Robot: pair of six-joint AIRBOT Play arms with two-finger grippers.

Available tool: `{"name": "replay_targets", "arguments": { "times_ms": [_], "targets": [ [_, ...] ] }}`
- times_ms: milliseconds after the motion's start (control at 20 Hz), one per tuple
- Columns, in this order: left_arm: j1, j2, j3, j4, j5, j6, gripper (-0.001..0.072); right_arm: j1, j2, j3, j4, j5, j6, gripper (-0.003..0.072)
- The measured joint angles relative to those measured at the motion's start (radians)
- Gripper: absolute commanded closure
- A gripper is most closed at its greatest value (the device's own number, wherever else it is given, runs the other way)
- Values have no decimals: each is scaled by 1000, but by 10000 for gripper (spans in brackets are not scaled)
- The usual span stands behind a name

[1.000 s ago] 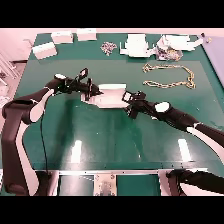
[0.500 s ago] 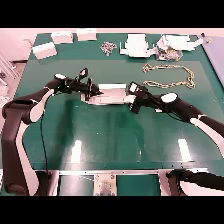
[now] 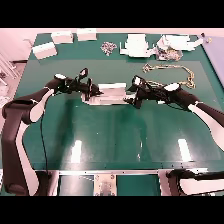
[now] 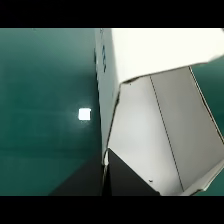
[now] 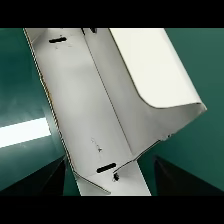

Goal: Fold the box and place the chain.

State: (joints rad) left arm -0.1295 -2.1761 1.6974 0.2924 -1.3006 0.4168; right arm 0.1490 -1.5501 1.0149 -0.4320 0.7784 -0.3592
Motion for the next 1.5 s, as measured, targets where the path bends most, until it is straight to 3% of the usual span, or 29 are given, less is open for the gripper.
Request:
{"name": "replay_targets", "arguments": {
  "times_ms": [650, 1500],
  "targets": [
    [0, 0, 0, 0, 0, 0, 690, -70, -156, 166, -18, 179, -16, 67],
    [0, 0, 0, 2, -26, 0, 691, -39, -329, 394, -114, 325, 23, 67]
  ]
}}
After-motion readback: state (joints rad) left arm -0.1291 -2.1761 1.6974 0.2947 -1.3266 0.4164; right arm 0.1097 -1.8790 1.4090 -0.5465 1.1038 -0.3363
